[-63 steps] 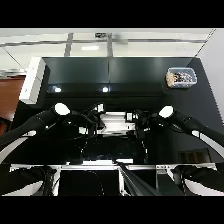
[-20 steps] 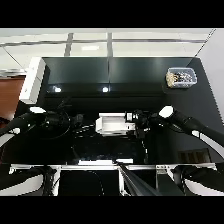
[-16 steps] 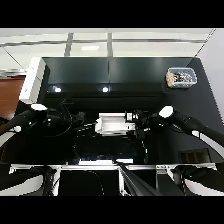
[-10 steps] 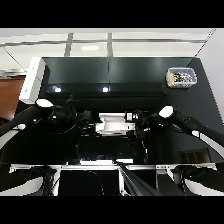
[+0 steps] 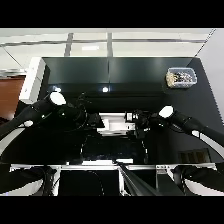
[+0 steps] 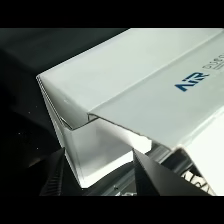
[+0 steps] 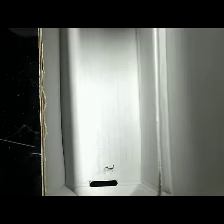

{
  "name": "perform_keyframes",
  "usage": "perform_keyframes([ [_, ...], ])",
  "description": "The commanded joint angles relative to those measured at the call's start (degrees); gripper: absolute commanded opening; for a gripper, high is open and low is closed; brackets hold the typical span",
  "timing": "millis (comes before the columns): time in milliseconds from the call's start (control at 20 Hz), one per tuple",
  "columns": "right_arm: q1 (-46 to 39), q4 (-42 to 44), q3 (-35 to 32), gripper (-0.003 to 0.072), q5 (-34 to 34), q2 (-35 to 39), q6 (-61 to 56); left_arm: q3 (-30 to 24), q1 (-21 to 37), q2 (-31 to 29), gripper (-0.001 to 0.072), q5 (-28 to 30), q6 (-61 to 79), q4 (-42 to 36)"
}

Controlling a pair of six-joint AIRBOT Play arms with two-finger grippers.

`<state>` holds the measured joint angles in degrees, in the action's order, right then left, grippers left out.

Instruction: Fold the box and place the chain.

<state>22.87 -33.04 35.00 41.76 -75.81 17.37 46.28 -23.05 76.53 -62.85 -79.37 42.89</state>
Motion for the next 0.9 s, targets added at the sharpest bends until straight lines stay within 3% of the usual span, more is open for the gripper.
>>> perform_keyframes([
  [0, 0.0, 0.0, 0.0, 0.0066, 0.0, 0.0, 0.0, 1.2, -2.6, 0.0, 0.0482, 3.1, -6.1, 3.3],
  [200, 0.0, 0.0, 0.0, 0.0066, 0.0, 0.0, 0.0, 1.7, -4.1, 0.0, 0.0478, 4.4, -8.0, 3.4],
  [300, 0.0, 0.0, 0.0, 0.0066, 0.0, 0.0, 0.0, 2.3, -4.9, 0.0, 0.0395, 5.0, -8.9, 3.8],
  [350, 0.0, 0.0, 0.0, 0.0066, 0.0, 0.0, 0.0, 2.5, -5.2, 0.0, 0.0395, 5.2, -10.1, 4.4],
  [850, 0.0, 0.0, 0.0, 0.0066, 0.0, 0.0, 0.0, 3.4, -12.2, 0.0, 0.0395, 6.8, -31.8, 25.9],
])
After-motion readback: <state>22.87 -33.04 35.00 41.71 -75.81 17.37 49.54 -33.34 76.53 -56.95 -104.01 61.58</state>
